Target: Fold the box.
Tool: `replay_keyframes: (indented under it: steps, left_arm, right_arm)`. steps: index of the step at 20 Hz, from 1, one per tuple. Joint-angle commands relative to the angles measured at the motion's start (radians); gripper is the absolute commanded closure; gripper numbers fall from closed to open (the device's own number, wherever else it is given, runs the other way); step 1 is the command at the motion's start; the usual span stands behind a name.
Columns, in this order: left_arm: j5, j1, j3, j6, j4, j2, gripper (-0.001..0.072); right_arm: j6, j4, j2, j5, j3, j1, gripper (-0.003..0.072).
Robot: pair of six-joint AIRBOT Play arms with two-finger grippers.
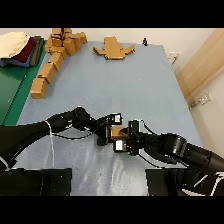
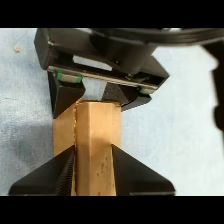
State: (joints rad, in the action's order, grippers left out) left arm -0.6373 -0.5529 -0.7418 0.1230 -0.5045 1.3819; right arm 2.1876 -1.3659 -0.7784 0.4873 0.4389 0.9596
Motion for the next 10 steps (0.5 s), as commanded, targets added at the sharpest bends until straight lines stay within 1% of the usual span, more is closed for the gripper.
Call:
replay_keyframes:
  steps: [1, 2, 3, 8, 10]
  left_arm:
    - [0.001, 0.0, -0.001, 0.0, 0.0, 0.0, 0.0186]
    - [0.001, 0.0, -0.001, 0.0, 0.0, 0.0, 0.0186]
    - [0.001, 0.0, -0.001, 0.0, 0.0, 0.0, 0.0186]
    - [0.001, 0.0, -0.001, 0.0, 0.0, 0.0, 0.0186]
    - [0.001, 0.0, -0.001, 0.0, 0.0, 0.0, 0.0186]
  right_arm:
    - [-0.008, -0.011, -0.018, 0.0, 0.0, 0.0, 0.032]
    - [-0.008, -0.011, -0.018, 0.0, 0.0, 0.0, 0.0373]
    - [-0.008, -0.011, -0.018, 0.001, 0.0, 0.0, 0.0452]
    - [-0.008, -0.011, -0.018, 0.003, 0.0, 0.0, 0.0462]
    - [-0.008, -0.011, -0.018, 0.004, 0.0, 0.0, 0.0535]
